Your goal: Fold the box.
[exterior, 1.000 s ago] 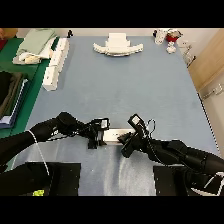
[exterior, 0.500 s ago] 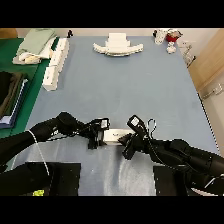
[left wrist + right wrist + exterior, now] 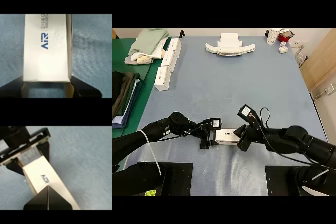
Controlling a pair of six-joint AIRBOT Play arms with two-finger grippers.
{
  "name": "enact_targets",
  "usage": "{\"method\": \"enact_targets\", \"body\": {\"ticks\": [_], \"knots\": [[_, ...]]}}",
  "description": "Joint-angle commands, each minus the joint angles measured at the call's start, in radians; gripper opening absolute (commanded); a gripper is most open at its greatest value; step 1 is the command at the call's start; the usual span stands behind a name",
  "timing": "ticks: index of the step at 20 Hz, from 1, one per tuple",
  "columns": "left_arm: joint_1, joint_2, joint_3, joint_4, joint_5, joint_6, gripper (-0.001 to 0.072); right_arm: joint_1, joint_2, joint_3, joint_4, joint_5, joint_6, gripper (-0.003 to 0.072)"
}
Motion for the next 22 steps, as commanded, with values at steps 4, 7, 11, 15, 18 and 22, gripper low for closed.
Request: {"method": "enact_targets", "body": {"ticks": [4,7,11,15,18,22], "knots": [[0.000,0.000,0.000,0.001,0.000,0.001,0.0415,-0.294,-0.102,0.241,-0.107,-0.440,0.001,0.0005],[0.000,0.000,0.000,0.001,0.000,0.001,0.0415,-0.443,-0.226,0.350,-0.102,-0.536,0.000,0.0004],[0.000,0.000,0.000,0.001,0.000,0.001,0.0415,-0.557,-0.391,0.440,-0.102,-0.585,-0.013,0.0004],[0.000,0.000,0.001,0.001,0.000,0.001,0.0415,-0.559,-0.465,0.455,-0.094,-0.533,-0.012,0.0004],[0.000,0.000,0.001,0.001,0.000,0.001,0.0415,-0.559,-0.471,0.454,-0.095,-0.531,-0.010,0.0004],[0.000,0.000,0.000,0.001,0.000,0.001,0.0415,-0.559,-0.471,0.454,-0.095,-0.531,-0.010,0.0005]]}}
